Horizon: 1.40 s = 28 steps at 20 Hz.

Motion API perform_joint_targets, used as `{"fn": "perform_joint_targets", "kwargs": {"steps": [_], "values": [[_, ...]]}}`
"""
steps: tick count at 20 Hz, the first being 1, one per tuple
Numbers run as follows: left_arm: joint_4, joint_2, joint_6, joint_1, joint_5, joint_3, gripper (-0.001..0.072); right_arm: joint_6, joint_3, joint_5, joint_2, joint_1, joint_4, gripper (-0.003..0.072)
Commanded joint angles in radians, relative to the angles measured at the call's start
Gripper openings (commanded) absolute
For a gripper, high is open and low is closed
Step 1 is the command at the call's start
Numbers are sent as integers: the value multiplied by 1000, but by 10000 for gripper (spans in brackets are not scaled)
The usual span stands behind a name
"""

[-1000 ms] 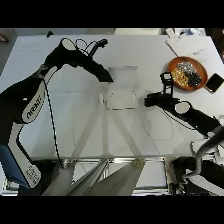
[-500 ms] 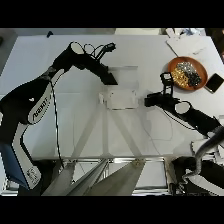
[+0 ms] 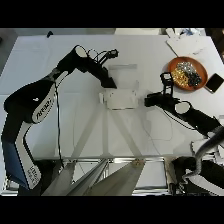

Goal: Fold the box and place the chain.

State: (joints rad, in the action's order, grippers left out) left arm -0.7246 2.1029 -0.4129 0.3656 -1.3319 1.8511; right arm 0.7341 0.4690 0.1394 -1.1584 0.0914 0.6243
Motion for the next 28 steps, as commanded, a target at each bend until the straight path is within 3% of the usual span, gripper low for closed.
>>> {"fn": "perform_joint_targets", "kwargs": {"steps": [1, 2, 28], "values": [[13, 9, 33, 0, -4, 0, 87, 0, 0, 0, 1, 0, 0, 15], [13, 9, 46, 0, -6, 0, 9, 0, 0, 0, 1, 0, 0, 15], [13, 9, 49, 4, -13, 0, 9, -2, 0, -4, 1, 0, 0, 15]]}}
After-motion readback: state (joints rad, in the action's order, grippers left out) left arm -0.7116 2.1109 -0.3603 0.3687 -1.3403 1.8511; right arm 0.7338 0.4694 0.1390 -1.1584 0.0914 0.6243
